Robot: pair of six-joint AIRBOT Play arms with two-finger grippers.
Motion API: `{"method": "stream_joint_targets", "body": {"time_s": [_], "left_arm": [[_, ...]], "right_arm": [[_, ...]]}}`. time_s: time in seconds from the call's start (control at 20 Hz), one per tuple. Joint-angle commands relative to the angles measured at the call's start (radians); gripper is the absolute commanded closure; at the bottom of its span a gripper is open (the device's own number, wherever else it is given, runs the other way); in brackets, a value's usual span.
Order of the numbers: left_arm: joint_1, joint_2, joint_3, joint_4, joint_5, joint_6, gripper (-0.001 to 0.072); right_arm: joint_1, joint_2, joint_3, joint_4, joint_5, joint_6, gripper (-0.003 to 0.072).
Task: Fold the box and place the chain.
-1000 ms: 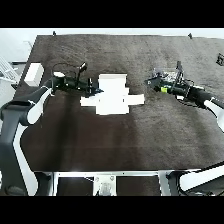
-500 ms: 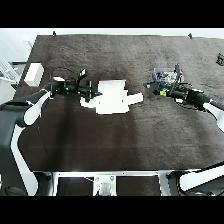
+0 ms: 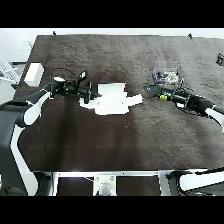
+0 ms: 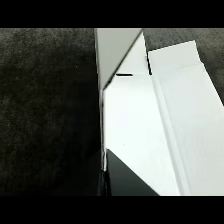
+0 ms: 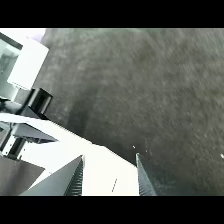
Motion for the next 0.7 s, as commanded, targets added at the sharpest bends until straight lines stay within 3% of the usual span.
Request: {"method": "stream_joint_targets", "body": {"time_s": [0.0,0.15,0.35,0.45,0.65], "left_arm": [[0.000,-0.003,-0.001,0.023,0.009,0.018,0.0692],[0.000,-0.004,0.001,0.027,0.010,0.018,0.0688],[0.000,-0.004,0.001,0.027,0.007,0.002,0.0687],[0.000,-0.004,0.001,0.027,0.009,0.003,0.0688],[0.000,-0.004,0.002,0.026,0.010,0.003,0.0688]], "right_arm": [[0.014,0.076,-0.016,-0.011,0.046,-0.098,0.0321],[0.050,0.171,-0.052,-0.090,0.008,-0.173,0.0325],[0.105,0.187,-0.058,-0.264,-0.053,-0.360,0.0322],[0.139,0.187,-0.058,-0.330,-0.073,-0.444,0.0266],[0.222,0.187,-0.058,-0.461,-0.126,-0.575,0.0075]]}}
